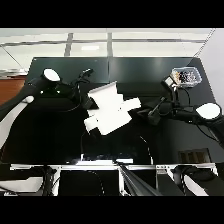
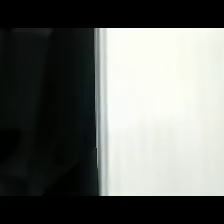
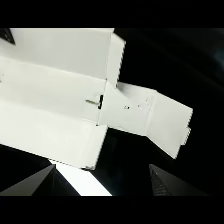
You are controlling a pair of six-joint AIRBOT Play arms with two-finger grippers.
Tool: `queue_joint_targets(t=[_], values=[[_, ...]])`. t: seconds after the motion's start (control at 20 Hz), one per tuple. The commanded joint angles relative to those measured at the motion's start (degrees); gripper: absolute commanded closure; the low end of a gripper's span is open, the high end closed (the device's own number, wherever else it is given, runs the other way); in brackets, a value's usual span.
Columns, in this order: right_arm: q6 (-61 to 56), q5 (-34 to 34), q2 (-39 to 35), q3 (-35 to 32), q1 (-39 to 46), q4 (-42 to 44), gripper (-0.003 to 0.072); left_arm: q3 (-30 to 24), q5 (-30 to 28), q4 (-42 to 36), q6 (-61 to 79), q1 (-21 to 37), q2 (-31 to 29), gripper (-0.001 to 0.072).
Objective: Fold the box and place the chain.
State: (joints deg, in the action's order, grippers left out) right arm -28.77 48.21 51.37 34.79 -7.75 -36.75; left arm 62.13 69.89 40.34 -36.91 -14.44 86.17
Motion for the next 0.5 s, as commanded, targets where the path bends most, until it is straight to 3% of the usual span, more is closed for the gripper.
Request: queue_joint_targets(t=[0.0, 0.1, 0.25, 0.45], values=[[-3.74, 5.55, -0.26, 2.27, -0.11, -14.32, -0.0018, -8.15, -6.73, -5.16, 16.85, -1.99, -5.99, 0.0682], [-0.94, 5.18, -0.24, 2.19, -1.95, -16.22, -0.0018, -9.46, -9.14, -3.61, 24.98, -3.39, -5.29, 0.0680], [12.04, 5.35, -0.13, 0.57, -5.25, -16.24, -0.0017, -9.01, -14.99, 0.11, 27.89, -4.39, -3.32, 0.0680], [18.18, -0.11, -0.13, -3.85, -10.32, -16.09, -0.0017, -9.05, -15.72, 7.15, 33.99, -8.02, -2.84, 0.0681]])
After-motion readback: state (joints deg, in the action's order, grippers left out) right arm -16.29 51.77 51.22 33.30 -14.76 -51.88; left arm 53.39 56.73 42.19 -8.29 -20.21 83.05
